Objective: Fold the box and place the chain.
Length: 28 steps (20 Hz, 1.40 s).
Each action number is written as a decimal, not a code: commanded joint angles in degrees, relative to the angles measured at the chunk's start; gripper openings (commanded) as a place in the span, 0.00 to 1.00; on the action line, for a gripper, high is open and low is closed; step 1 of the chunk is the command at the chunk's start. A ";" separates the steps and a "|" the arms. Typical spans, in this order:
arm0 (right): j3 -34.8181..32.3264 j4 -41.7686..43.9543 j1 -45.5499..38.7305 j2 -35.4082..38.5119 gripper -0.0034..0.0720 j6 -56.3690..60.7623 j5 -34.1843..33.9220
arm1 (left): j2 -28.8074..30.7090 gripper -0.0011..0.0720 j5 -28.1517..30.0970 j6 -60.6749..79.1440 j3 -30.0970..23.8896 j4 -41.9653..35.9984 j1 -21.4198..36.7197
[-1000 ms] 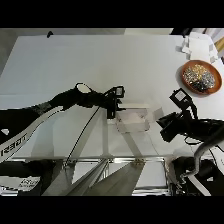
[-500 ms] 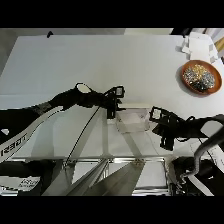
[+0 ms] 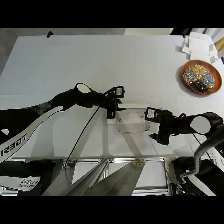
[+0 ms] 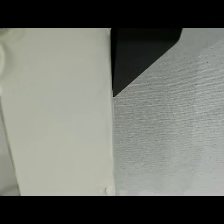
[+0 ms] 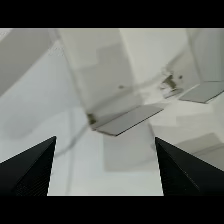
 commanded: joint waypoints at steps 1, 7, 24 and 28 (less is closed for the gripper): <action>-4.04 -1.49 0.26 -0.22 0.96 -1.73 -10.38 | -0.02 0.03 -0.02 0.02 -0.02 -0.02 -0.04; -7.48 -7.69 9.22 -0.22 0.96 -1.70 -14.12 | -0.02 0.03 -0.02 0.02 -0.02 -0.02 -0.02; -7.28 -7.58 9.77 -1.95 0.96 -1.25 -23.26 | -0.02 0.03 0.00 0.02 -0.02 -0.02 -0.02; -5.40 -6.49 6.73 -1.95 0.96 -1.22 -22.38 | -0.02 0.03 0.00 0.02 -0.02 -0.02 -0.02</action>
